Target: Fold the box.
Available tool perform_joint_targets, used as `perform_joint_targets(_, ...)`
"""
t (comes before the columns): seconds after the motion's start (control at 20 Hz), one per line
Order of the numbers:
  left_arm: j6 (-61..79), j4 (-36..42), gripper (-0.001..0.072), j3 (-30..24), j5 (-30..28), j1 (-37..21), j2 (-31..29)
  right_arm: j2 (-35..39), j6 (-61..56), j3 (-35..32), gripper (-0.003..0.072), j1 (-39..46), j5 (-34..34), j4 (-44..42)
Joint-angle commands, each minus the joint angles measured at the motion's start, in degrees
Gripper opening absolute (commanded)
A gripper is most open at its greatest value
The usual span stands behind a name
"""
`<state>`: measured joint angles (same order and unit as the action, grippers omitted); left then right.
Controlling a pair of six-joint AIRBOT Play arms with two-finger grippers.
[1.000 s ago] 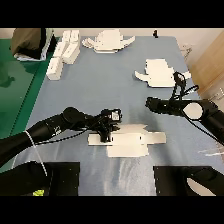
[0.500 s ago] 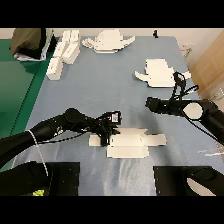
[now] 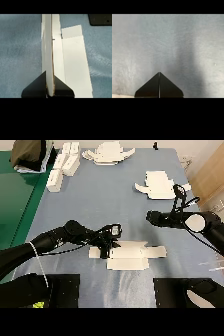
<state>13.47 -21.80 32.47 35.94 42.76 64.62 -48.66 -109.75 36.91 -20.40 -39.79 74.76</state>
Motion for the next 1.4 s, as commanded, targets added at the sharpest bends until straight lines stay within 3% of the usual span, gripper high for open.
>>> perform_joint_targets(0.0, 0.00, -0.07, 0.0018, -0.04, 0.26, 0.02, 0.02, 3.13, -1.16, 2.38, 0.0001, 0.11, -11.15, 5.40)
perform_joint_targets(0.15, 0.02, 0.11, 0.0018, -0.04, 0.22, 0.02, 0.02, 7.08, -4.07, 5.86, 0.0001, 0.07, -27.91, 12.13)
perform_joint_targets(0.25, 0.00, 0.11, 0.0018, -0.04, 0.22, 0.02, 0.02, 9.49, -5.29, 5.84, 0.0001, 0.02, -37.86, 12.31)
perform_joint_targets(0.3, 0.00, 0.11, 0.0018, -0.04, 0.22, 0.02, 0.02, 10.29, -5.11, 5.46, 0.0001, -0.26, -42.07, 10.08)
perform_joint_targets(0.4, 0.00, 0.11, 0.0018, -0.04, 0.22, 0.02, 0.02, 11.76, 6.49, 3.45, 0.0000, -4.33, -44.59, -0.44)
perform_joint_targets(0.5, 0.00, 0.11, 0.0018, -0.04, 0.22, 0.02, 0.02, 13.97, 10.93, -0.74, 0.0000, -13.27, -39.58, -8.15)
perform_joint_targets(0.55, 0.00, 0.11, 0.0018, -0.04, 0.22, 0.02, 0.02, 14.93, 12.41, -3.13, 0.0000, -19.15, -35.60, -7.74)
perform_joint_targets(0.7, 0.00, 0.11, 0.0018, -0.04, 0.24, 0.02, 0.02, 15.34, 17.51, -9.73, 0.0002, -38.40, -22.03, 5.20)
perform_joint_targets(0.75, 0.00, 0.11, 0.0018, -0.04, 0.20, 0.02, 0.02, 14.27, 18.58, -10.75, 0.0091, -43.52, -18.29, 10.14)
perform_joint_targets(0.8, 0.00, 0.11, 0.0018, -0.04, 0.20, 0.02, 0.04, 12.79, 19.98, -11.30, 0.0384, -47.32, -15.34, 14.56)
perform_joint_targets(0.85, 0.00, 0.11, 0.0018, -0.04, 0.22, 0.02, 0.02, 11.06, 21.62, -11.67, 0.0600, -50.27, -12.96, 18.47)
perform_joint_targets(1.05, 0.00, 0.11, 0.0018, -0.04, 0.22, 0.02, 0.02, 3.67, 24.83, -11.87, 0.0609, -54.34, -9.99, 23.17)
perform_joint_targets(1.35, 0.00, 0.11, 0.0018, -0.04, 0.22, 0.02, 0.02, 1.31, 26.29, -11.87, 0.0609, -54.31, -8.90, 29.20)
